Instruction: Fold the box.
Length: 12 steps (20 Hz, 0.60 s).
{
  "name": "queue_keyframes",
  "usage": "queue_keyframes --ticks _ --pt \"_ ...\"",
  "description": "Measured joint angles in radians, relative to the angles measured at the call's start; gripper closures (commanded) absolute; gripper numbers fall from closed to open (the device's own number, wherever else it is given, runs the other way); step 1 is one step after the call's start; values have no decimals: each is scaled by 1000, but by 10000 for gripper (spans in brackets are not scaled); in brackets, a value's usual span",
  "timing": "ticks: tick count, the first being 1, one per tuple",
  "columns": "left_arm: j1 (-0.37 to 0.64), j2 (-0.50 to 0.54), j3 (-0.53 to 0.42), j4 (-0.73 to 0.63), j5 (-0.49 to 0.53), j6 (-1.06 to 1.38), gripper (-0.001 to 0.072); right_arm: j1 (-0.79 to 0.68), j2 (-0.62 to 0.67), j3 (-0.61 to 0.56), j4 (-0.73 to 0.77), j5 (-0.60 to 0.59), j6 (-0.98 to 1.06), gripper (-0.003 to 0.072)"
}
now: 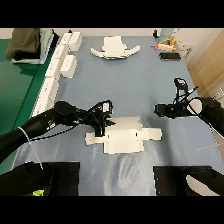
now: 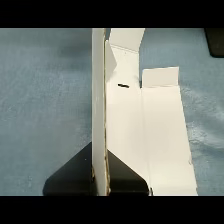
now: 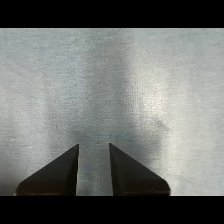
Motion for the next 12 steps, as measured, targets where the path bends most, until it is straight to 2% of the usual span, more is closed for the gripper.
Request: queue_keyframes --ticks 12 --pt "-47 5 -93 -40 37 54 695 0 0 0 13 0 0 384"
